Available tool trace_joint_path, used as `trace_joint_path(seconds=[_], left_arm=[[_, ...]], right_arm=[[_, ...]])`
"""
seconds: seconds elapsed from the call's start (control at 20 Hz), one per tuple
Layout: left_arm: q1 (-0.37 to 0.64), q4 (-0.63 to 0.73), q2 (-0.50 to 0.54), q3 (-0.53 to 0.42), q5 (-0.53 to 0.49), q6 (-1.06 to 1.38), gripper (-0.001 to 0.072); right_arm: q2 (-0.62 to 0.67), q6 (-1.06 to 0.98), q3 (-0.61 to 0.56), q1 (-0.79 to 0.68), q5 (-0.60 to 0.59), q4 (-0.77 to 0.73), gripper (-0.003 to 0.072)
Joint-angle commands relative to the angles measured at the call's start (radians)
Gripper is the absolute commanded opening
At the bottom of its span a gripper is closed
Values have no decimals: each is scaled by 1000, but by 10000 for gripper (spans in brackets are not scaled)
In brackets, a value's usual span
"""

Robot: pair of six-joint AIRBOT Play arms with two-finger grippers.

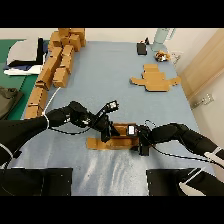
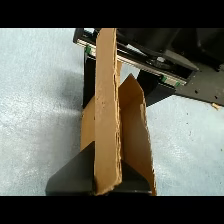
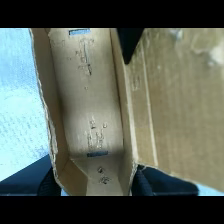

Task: Fold the box.

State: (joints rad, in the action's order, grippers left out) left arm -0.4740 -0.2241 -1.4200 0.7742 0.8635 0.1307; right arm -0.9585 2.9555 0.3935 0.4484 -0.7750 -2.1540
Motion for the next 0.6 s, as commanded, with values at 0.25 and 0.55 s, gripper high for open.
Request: trace_joint_path(seconds=[0.25,0.55], left_arm=[[15,-23,8,23,5,-122,435],[46,-383,225,25,58,-574,573]], right_arm=[[0,0,0,0,0,0,477],[0,0,0,0,-1,1,478]])
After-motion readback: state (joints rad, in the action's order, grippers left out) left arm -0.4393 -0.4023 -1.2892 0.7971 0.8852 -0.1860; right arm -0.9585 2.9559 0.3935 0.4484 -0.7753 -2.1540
